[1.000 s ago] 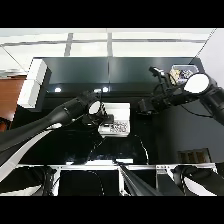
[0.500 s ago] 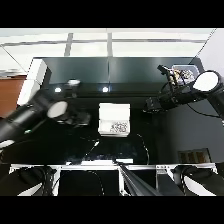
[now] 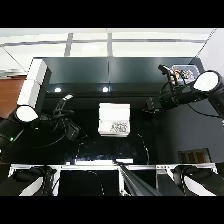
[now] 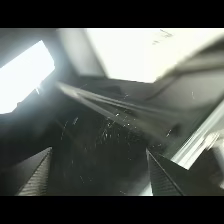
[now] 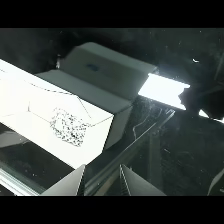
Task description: Fold the box and place the chain.
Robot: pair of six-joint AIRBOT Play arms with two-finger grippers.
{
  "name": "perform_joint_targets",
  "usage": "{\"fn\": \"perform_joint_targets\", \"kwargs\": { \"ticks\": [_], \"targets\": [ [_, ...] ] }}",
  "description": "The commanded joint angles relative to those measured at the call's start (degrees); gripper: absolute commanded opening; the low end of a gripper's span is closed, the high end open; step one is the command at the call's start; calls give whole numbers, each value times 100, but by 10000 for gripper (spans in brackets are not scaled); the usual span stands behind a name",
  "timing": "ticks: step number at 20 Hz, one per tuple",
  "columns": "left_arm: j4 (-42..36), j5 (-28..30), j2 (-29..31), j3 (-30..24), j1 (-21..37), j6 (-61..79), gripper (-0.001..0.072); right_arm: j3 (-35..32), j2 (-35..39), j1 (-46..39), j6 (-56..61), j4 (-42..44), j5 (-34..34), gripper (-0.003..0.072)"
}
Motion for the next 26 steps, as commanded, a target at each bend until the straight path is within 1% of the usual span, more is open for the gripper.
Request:
{"fn": "perform_joint_targets", "kwargs": {
  "ticks": [1, 4, 5, 8, 9, 11, 12, 13, 15, 19, 23, 26],
  "targets": [
    [-778, 621, -103, -188, -363, 3539, 717, -2, 2, 9, 9, 7, -26, 255],
    [-767, 1526, -203, -186, -809, 5010, 714, -2, 2, 9, 9, 4, -31, 255],
    [-789, 1740, -321, -179, -887, 4999, 714, -2, 2, 24, 9, 4, -2, 254],
    [-798, 1679, -890, -90, -905, 5010, 714, -2, 2, 74, 9, 0, -55, 255],
    [-807, 1635, -1104, 2, -887, 5010, 714, -2, 2, 74, 11, 4, -83, 255],
    [-811, 1298, -1495, 264, -868, 5292, 715, -2, 2, 74, 11, 2, -94, 255],
    [-807, 1217, -1622, 367, -870, 5545, 715, -2, 2, 74, 11, 4, -94, 255],
    [-811, 1257, -1722, 450, -870, 5633, 715, -2, 2, 72, 11, 2, -94, 255],
    [-841, 1309, -1860, 551, -837, 5630, 715, -2, 2, 74, 11, 2, -92, 255],
    [-1161, 1322, -2072, 608, -815, 5639, 715, -2, 2, 72, 11, 2, -125, 255],
    [-1174, 1344, -2140, 608, -898, 5786, 715, -2, 2, 72, 9, -2, -166, 255],
    [-1338, 1456, -2138, 610, -920, 5823, 715, -4, 2, 72, 9, -2, -236, 255]
  ]
}}
